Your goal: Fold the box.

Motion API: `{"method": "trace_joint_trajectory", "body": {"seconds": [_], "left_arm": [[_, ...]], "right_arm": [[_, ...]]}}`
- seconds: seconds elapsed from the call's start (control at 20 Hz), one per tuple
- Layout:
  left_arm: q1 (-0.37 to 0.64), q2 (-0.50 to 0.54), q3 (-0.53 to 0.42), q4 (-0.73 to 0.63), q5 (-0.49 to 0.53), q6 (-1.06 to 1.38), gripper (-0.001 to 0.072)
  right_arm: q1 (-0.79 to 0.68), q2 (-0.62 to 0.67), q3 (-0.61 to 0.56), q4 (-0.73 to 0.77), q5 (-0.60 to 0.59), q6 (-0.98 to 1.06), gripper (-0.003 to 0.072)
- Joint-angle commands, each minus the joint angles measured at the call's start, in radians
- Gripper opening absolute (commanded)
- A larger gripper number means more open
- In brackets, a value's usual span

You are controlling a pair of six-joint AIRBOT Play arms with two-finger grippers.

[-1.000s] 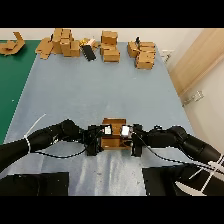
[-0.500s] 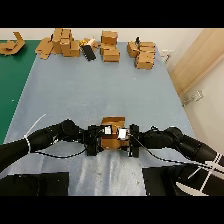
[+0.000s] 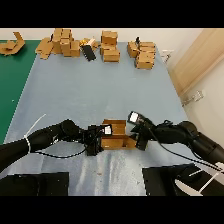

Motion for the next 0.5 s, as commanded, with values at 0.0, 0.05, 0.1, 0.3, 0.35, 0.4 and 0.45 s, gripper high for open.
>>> {"method": "trace_joint_trajectory", "body": {"seconds": [0.0, 0.05, 0.1, 0.3, 0.35, 0.4, 0.45], "left_arm": [[0.001, 0.001, 0.0, 0.001, 0.0, 0.001, 0.0467], [0.001, 0.001, 0.0, 0.001, 0.0, 0.001, 0.0467], [0.001, 0.001, 0.0, 0.001, 0.0, 0.001, 0.0467], [0.001, 0.001, 0.0, 0.001, 0.0, 0.001, 0.0467], [0.001, 0.001, 0.0, 0.001, 0.0, 0.001, 0.0468], [0.001, 0.001, 0.0, 0.001, 0.0, 0.001, 0.0467], [0.001, 0.001, 0.0, 0.0, 0.0, 0.001, 0.0467]], "right_arm": [[-0.134, 0.086, 0.067, -0.115, -0.201, 0.399, 0.0149], [-0.177, 0.097, 0.08, -0.129, -0.248, 0.507, 0.0028], [-0.227, 0.103, 0.083, -0.155, -0.288, 0.629, 0.0004], [-0.453, 0.078, 0.039, -0.126, -0.37, 0.743, 0.0003], [-0.481, 0.068, 0.022, -0.088, -0.367, 0.747, 0.0003], [-0.497, 0.056, 0.006, -0.053, -0.361, 0.747, 0.0003], [-0.506, 0.038, -0.012, -0.041, -0.349, 0.761, 0.0003]]}}
